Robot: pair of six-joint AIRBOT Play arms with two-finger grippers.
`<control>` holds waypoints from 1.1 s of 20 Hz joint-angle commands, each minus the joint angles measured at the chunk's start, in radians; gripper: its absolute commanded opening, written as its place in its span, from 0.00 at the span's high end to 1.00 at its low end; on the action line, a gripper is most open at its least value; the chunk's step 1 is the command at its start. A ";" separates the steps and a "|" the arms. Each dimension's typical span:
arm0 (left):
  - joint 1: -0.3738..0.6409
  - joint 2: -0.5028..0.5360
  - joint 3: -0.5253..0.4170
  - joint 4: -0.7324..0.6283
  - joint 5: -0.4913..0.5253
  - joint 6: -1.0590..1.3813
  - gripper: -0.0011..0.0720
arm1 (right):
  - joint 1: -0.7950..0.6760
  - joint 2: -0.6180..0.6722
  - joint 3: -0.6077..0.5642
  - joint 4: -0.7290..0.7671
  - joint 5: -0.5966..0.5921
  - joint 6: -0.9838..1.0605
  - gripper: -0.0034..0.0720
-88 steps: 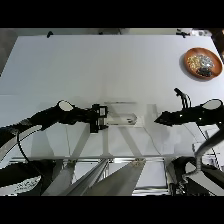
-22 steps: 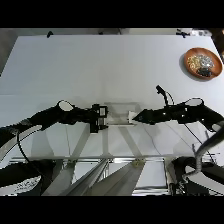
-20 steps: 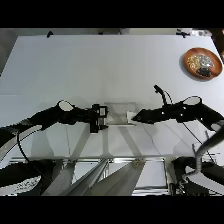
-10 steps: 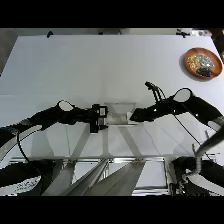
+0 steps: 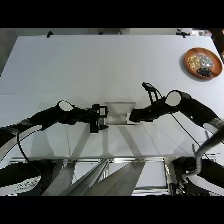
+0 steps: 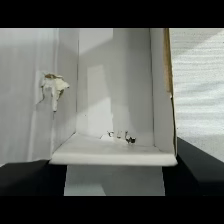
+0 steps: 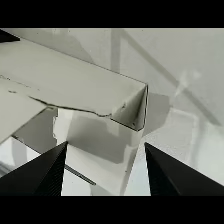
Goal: Fold the box and place the chain.
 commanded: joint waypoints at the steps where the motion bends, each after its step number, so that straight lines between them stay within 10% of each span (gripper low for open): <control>1: 0.000 0.001 0.000 0.000 0.000 0.001 0.45 | 0.055 0.001 0.015 -0.106 -0.023 0.132 0.29; 22: 0.000 0.001 0.000 0.000 0.000 0.000 0.45 | 0.208 0.000 0.079 -0.241 -0.023 0.383 0.28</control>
